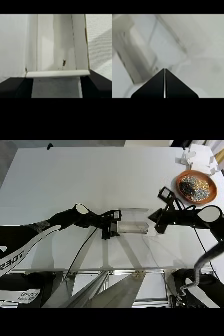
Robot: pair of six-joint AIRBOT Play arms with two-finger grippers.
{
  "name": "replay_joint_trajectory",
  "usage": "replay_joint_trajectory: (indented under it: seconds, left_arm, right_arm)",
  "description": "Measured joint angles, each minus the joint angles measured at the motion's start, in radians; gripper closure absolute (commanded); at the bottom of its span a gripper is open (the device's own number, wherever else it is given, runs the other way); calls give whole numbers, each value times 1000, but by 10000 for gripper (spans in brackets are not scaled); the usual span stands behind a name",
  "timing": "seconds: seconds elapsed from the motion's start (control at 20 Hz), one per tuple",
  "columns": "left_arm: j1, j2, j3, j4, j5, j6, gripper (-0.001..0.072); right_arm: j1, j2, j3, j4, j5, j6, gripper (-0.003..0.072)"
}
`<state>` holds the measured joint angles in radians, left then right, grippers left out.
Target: Fold the box and place the chain.
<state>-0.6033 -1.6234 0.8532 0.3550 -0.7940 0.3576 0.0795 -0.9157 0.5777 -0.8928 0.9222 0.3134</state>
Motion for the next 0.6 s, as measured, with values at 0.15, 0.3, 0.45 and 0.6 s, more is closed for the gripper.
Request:
replay_joint_trajectory:
  seconds: [0.15,0.3,0.45,0.6]
  left_arm:
    - [0,0,0,0,-1,0,576]
    - [0,0,0,0,-2,0,576]
    - [0,0,0,0,-2,0,576]
    - [0,0,0,0,-3,0,576]
  right_arm:
    - [-5,6,-15,-145,47,-77,305]
    - [4,6,-57,-208,0,-112,279]
    - [21,6,-102,-231,-74,-138,392]
    - [45,5,-133,-201,-123,-220,394]
